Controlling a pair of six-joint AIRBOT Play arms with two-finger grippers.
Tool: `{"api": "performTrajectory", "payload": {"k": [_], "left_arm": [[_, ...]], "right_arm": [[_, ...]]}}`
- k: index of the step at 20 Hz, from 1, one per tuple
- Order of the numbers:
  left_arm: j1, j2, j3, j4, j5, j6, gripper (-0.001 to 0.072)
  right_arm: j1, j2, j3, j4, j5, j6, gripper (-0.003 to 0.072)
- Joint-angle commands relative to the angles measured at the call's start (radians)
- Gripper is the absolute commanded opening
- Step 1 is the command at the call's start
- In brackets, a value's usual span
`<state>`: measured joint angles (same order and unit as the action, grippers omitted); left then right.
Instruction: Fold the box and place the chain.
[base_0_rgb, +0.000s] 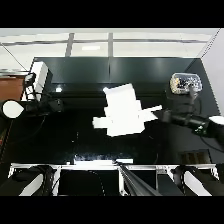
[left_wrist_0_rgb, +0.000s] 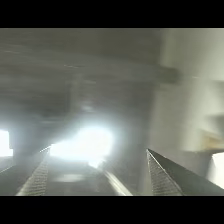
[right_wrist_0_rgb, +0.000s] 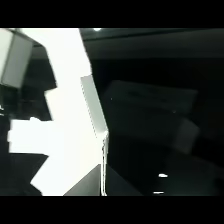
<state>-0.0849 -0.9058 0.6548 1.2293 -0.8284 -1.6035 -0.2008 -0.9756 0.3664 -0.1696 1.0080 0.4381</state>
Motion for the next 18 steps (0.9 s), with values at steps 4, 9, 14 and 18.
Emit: {"api": "performTrajectory", "payload": {"k": [4, 9, 14, 18], "left_arm": [[-0.011, -0.292, 0.025, -0.716, -0.080, 0.547, 0.0701], [-0.055, -0.565, 0.147, -0.829, -0.242, 0.723, 0.0701], [-0.146, -0.748, 0.266, -0.871, -0.474, 0.921, 0.0701], [-0.168, -0.859, 0.370, -0.858, -0.610, 0.984, 0.0605]], "right_arm": [[0.267, 0.040, -0.095, 0.114, -0.239, -0.076, 0.0012], [0.274, 0.040, -0.095, 0.114, -0.224, -0.076, 0.0013], [0.274, 0.040, -0.094, 0.114, -0.223, -0.076, 0.0012], [0.274, 0.040, -0.094, 0.113, -0.222, -0.076, 0.0013]]}}
